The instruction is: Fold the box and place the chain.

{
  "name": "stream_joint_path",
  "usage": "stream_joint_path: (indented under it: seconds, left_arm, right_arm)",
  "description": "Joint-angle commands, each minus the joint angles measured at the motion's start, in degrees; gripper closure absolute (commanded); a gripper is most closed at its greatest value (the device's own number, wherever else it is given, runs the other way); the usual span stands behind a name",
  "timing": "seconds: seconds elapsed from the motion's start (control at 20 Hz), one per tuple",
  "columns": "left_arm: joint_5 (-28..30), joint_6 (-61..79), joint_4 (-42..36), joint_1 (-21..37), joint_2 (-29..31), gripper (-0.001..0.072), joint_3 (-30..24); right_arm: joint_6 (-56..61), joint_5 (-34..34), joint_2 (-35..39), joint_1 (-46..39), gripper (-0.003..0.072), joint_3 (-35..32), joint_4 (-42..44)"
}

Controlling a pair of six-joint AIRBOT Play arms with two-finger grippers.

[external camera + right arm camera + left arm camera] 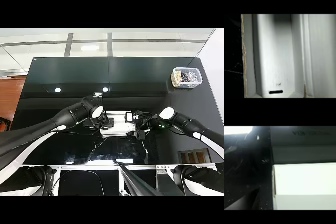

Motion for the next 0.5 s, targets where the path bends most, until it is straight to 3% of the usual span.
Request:
stream_joint_path:
  seconds: [0.0, 0.05, 0.2, 0.25, 0.3, 0.35, 0.4, 0.45]
  left_arm:
    - [1.07, -0.96, -0.33, -0.07, -0.28, 0.0533, 0.04]
    - [1.14, -0.96, -0.7, -0.07, -0.28, 0.0683, 0.04]
    - [1.36, -0.96, -0.72, -0.07, -0.26, 0.0678, 0.04]
    - [1.49, -0.96, -1.14, -0.04, -0.28, 0.0556, 0.04]
    - [1.51, -1.22, -1.11, -0.04, -0.26, 0.0234, 0.04]
    - [1.49, -1.31, -1.09, -0.04, -0.28, 0.0137, 0.04]
    - [1.49, -1.33, -1.07, -0.04, -0.28, 0.0161, 0.04]
    - [1.6, -1.36, -1.07, -0.04, -0.28, 0.029, 0.04]
  right_arm:
    - [0.0, 0.02, -0.04, 0.04, 0.033, 0.02, 0.0]
    - [0.0, 0.02, -0.04, 0.04, 0.033, 0.02, 0.0]
    - [0.0, 0.02, -0.07, 0.04, 0.033, 0.02, 0.0]
    - [0.0, 0.02, -0.04, 0.04, 0.033, 0.02, 0.02]
    - [0.0, 0.02, -0.04, 0.04, 0.033, 0.02, 0.0]
    - [0.0, 0.02, -0.04, 0.04, 0.033, 0.02, 0.0]
    - [0.0, 0.02, -0.04, 0.04, 0.033, 0.02, 0.0]
    - [0.0, 0.02, -0.04, 0.04, 0.033, 0.02, 0.0]
